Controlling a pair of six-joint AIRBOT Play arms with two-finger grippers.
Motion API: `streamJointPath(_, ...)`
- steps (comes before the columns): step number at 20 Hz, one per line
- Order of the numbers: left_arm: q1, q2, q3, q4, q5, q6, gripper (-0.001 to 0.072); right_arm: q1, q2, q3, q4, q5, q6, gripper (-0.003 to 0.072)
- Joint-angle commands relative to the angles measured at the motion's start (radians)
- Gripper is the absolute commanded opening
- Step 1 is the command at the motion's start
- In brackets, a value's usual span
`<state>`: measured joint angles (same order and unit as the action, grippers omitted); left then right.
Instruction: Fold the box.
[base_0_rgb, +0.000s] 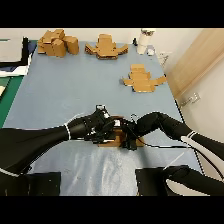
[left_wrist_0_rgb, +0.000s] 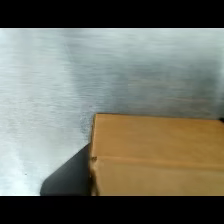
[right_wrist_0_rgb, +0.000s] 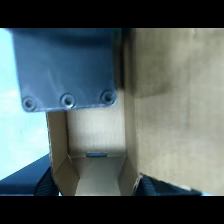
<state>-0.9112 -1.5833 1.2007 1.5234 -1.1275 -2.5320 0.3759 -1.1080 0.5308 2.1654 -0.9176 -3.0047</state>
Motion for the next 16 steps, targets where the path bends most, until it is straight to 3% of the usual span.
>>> streamJointPath(1, 0.000, -0.002, 0.001, -0.001, 0.027, 0.003, 0.0016, 0.000, 0.000, 0.000, 0.000, 0.000, 0.000, 0.0522)
streamJointPath(10, 0.001, 0.000, 0.011, -0.023, -0.008, 0.021, 0.0020, 0.000, 0.000, 0.000, 0.000, 0.000, 0.000, 0.0521)
streamJointPath(11, 0.001, 0.000, 0.016, -0.024, -0.019, 0.033, 0.0142, 0.000, 0.000, 0.000, 0.000, 0.000, 0.000, 0.0521)
streamJointPath(12, 0.001, 0.000, 0.020, -0.024, -0.037, 0.032, 0.0408, 0.000, 0.000, 0.000, 0.000, 0.000, 0.000, 0.0522)
streamJointPath(13, 0.001, 0.000, 0.021, -0.024, -0.045, 0.029, 0.0461, 0.000, 0.000, 0.000, 0.000, 0.000, 0.000, 0.0521)
streamJointPath(16, 0.003, 0.000, 0.022, -0.024, -0.050, 0.029, 0.0460, 0.000, 0.000, 0.000, 0.000, 0.000, 0.000, 0.0522)
